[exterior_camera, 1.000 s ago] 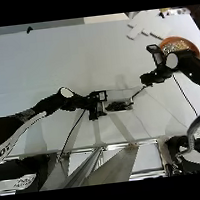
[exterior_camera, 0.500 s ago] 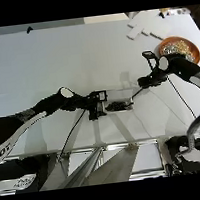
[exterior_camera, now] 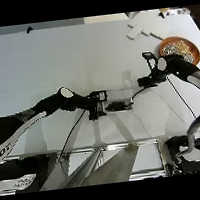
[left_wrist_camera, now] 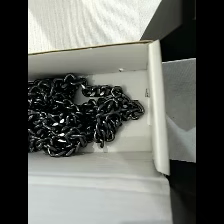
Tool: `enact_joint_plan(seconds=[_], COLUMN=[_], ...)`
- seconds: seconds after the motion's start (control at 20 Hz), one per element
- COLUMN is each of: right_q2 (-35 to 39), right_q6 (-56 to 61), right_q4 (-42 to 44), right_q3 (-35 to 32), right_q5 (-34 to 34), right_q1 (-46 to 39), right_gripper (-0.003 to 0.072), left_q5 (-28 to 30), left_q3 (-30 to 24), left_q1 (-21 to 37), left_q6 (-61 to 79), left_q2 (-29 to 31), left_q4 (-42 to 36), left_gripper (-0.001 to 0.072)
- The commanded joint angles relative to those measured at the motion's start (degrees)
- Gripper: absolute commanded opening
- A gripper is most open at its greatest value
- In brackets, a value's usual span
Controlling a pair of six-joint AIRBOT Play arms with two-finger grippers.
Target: Fold the box and place the chain.
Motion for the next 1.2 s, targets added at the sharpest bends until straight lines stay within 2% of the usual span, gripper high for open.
enact_joint_plan(seconds=[0.0, 0.2, 0.45, 0.75, 0.95, 1.15], right_q2=[-0.2, 3.3, 14.7, 30.0, 39.5, 44.8], right_q6=[-1.0, -2.1, -3.6, -4.4, -4.4, -4.4], right_q4=[0.2, 0.2, 0.2, 3.1, 6.6, 10.7], right_q3=[-0.1, -0.1, -0.1, -0.1, -0.1, -0.1], right_q5=[1.6, 3.0, 5.4, 9.3, 8.4, 6.9], right_q1=[0.0, 0.1, 1.7, 9.3, 15.8, 20.0], right_gripper=[0.0016, 0.0016, 0.0016, 0.0016, 0.0017, 0.0017], left_q5=[0.0, 0.0, 0.0, 0.0, 0.0, 0.0], left_q3=[0.0, 0.0, 0.0, 0.0, 0.0, 0.0], left_q1=[0.0, 0.0, 0.0, 0.0, 0.0, 0.0], left_q6=[0.0, 0.0, 0.0, 0.0, 0.0, 0.0], left_q2=[0.0, 0.0, 0.0, 0.0, 0.0, 0.0], left_q4=[0.0, 0.0, 0.0, 0.0, 0.0, 0.0], left_gripper=[0.0336, 0.0336, 0.0336, 0.0336, 0.0336, 0.0336])
